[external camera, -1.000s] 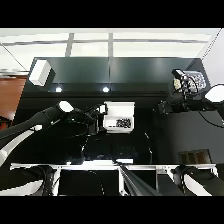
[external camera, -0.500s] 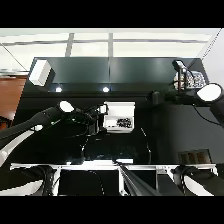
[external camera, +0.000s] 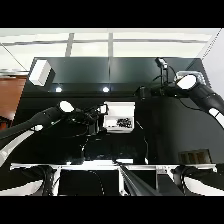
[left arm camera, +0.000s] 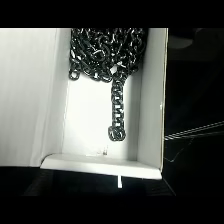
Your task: Fold the box and place the chain.
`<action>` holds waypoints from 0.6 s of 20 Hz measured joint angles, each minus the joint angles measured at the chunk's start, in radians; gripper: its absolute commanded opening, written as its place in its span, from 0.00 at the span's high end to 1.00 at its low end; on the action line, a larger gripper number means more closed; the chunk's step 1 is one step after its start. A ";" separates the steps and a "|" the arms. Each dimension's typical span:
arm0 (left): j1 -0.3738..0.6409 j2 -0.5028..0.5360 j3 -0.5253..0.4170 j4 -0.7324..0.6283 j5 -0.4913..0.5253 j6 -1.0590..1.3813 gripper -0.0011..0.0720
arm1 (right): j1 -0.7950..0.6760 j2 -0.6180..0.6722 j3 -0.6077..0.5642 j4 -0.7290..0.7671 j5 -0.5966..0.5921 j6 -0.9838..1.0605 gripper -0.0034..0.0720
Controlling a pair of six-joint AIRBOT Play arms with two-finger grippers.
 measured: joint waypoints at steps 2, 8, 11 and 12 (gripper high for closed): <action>0.000 0.000 0.000 0.000 0.000 0.000 0.45 | 0.009 -0.010 0.007 0.029 0.060 -0.082 0.02; 0.000 0.000 0.000 0.000 0.000 0.000 0.45 | 0.030 -0.017 0.027 0.127 0.267 -0.416 0.02; 0.000 0.000 0.000 0.000 0.000 0.000 0.45 | 0.042 -0.011 0.031 0.147 0.354 -0.573 0.02; 0.000 0.000 0.000 0.000 0.000 0.000 0.45 | 0.050 -0.010 0.031 0.152 0.367 -0.605 0.02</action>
